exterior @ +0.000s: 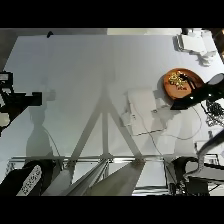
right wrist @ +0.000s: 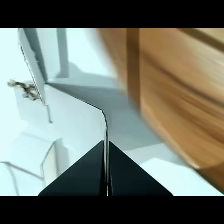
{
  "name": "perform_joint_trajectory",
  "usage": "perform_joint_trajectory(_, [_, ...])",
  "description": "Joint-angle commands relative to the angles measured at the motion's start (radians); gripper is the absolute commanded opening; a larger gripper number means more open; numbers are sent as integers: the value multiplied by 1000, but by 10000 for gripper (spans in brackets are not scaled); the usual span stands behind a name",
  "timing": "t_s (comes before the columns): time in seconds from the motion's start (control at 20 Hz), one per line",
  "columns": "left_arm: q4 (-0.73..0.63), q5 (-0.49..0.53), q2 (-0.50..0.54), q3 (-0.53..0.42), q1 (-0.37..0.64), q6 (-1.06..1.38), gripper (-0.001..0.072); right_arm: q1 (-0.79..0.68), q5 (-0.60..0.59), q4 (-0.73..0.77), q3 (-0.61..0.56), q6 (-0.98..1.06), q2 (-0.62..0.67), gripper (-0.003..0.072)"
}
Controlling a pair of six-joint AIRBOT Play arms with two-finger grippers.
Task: Fold the box and place the chain.
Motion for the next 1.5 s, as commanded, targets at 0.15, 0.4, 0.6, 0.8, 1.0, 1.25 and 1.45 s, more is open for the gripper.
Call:
perform_joint_trajectory(0.15, [0,0,0,1,1,0,697,176,-129,464,-3,-237,28,12])
perform_joint_trajectory(0.4, [0,0,0,1,1,0,697,309,-365,642,-71,-331,26,12])
perform_joint_trajectory(0.6, [0,0,0,1,1,0,697,456,-558,737,-161,-351,26,12])
perform_joint_trajectory(0.8, [0,0,0,1,1,0,697,539,-691,864,-193,-402,26,12])
perform_joint_trajectory(1.0, [0,0,0,1,1,0,697,544,-711,867,-193,-410,26,13])
perform_joint_trajectory(1.25, [-13,-3,1,1,1,-2,697,544,-806,866,-193,-409,26,13])
perform_joint_trajectory(1.45, [-183,-79,1,1,1,-4,697,544,-768,865,-193,-409,26,13])
